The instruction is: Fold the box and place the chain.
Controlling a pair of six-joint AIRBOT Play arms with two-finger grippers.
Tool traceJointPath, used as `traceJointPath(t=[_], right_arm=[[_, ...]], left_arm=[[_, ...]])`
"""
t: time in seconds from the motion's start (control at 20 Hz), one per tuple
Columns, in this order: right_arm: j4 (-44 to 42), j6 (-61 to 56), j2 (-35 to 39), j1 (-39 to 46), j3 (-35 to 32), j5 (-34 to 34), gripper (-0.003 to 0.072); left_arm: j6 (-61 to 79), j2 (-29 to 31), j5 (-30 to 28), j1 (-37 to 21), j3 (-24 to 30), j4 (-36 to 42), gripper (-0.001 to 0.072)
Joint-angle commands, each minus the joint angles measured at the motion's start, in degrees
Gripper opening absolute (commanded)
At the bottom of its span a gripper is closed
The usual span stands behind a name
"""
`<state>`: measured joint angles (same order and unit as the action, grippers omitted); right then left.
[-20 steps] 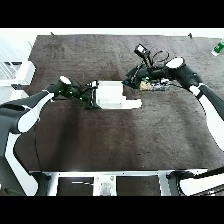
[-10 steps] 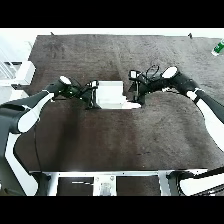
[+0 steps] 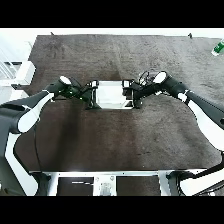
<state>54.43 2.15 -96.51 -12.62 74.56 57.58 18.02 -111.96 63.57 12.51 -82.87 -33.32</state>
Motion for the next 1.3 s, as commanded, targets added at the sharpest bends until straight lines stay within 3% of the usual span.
traceJointPath(t=[0.0,0.3,0.45,0.5,0.8,0.9,1.0,1.1,1.15,1.25], right_arm=[[0.22,-0.2,-0.24,-1.11,-0.04,-0.55,0.0495],[-0.04,-0.2,-0.55,-2.21,-0.04,-0.59,0.0264],[-2.54,-0.2,-0.55,-2.69,-0.04,-2.34,0.0242],[-3.1,-0.2,-0.66,-2.97,-0.04,-3.23,0.0196],[-6.23,-0.13,-2.73,-3.8,-0.02,-4.2,0.0191],[-6.21,-0.13,-3.28,-3.78,-0.02,-4.33,0.0214],[-6.23,-0.09,-3.48,-3.78,-0.02,-5.77,0.0411],[-6.58,1.03,-3.48,-3.8,-0.02,-6.88,0.0459],[-6.91,1.57,-3.48,-3.8,-0.02,-6.91,0.0554],[-6.91,1.55,-3.48,-3.78,-0.02,-7.02,0.0554]], left_arm=[[-0.02,0.04,-0.02,0.0,-0.02,0.0,0.0527],[0.0,0.04,-0.02,0.0,-0.02,0.0,0.0527],[0.0,0.04,0.0,0.0,-0.02,0.02,0.0527],[-0.02,0.04,0.0,0.0,-0.02,0.04,0.0527],[-0.02,0.04,0.0,0.0,-0.02,0.09,0.0527],[-0.02,0.04,0.0,0.0,-0.02,0.09,0.0528],[-0.02,0.04,0.0,0.0,-0.02,0.07,0.0527],[-0.02,0.04,0.0,0.0,-0.02,0.09,0.0527],[-0.02,0.04,0.0,0.0,-0.02,0.07,0.0527],[-0.02,0.04,0.0,0.0,-0.02,0.09,0.0527]])
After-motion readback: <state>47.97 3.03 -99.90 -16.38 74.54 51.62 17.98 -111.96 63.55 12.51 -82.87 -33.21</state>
